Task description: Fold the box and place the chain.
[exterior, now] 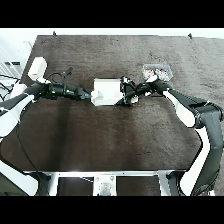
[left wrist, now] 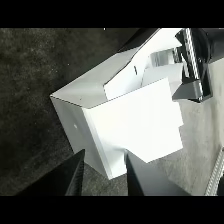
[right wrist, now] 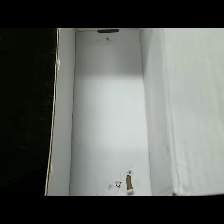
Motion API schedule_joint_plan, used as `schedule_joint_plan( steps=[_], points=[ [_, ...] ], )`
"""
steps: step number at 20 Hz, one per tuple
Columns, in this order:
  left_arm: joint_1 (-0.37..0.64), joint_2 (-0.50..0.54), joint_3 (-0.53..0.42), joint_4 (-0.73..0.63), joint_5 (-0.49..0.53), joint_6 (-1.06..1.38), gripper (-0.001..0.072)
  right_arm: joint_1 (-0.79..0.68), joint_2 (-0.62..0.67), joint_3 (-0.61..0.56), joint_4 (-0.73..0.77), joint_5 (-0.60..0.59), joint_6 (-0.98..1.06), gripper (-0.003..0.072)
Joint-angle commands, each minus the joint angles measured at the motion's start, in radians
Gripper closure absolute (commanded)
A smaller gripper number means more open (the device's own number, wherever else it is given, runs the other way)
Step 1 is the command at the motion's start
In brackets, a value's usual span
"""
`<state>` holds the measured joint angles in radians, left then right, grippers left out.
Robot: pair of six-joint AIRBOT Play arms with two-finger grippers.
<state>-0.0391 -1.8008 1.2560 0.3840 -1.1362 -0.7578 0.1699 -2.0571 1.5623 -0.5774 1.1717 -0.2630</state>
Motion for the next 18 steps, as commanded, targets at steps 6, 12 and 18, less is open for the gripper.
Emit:
schedule_joint_plan(
  steps=[6,12,18],
  points=[
    [-0.028,0.001,0.036,0.01,0.003,-0.053,0.0392,0.0,0.001,0.0,0.0,0.0,0.0,0.0259],
    [-0.066,0.001,0.059,0.062,0.059,-0.105,0.0391,0.0,0.001,0.0,0.0,0.0,0.0,0.0259],
    [-0.116,0.002,0.153,0.307,0.072,-0.352,0.0391,0.0,0.001,0.0,0.0,0.0,0.0,0.0259]
  ],
)
